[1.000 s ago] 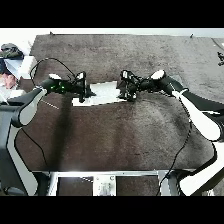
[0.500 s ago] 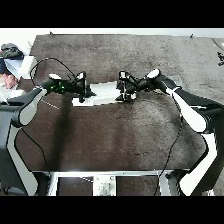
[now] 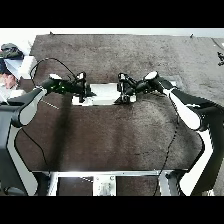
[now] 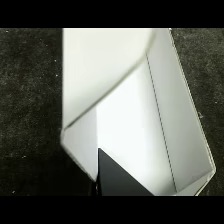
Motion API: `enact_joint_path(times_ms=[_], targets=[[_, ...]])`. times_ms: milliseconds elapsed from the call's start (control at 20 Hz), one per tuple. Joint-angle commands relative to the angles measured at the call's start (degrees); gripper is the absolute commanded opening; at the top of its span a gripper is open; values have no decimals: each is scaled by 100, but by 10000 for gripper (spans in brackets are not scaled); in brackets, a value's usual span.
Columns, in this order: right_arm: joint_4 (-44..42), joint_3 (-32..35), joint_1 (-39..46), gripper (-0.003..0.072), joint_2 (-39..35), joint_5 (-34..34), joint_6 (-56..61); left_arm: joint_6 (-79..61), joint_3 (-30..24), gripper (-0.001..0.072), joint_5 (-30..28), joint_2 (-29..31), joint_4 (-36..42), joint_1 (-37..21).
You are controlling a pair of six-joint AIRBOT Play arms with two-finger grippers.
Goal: Fold the box and place the chain.
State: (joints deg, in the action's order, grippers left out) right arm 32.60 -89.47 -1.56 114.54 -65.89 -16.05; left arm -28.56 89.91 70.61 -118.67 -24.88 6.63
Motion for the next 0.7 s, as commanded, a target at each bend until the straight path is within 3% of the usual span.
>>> enact_joint_path(times_ms=[0,300,650], targets=[[-24,-9,-11,587,74,4,-81,2,-2,12,-13,-2,9,-2],[103,-446,-76,590,435,-234,4,4,-2,12,-11,-2,11,-2],[103,-448,-118,587,442,-232,-24,2,-2,12,-13,-2,11,-2]])
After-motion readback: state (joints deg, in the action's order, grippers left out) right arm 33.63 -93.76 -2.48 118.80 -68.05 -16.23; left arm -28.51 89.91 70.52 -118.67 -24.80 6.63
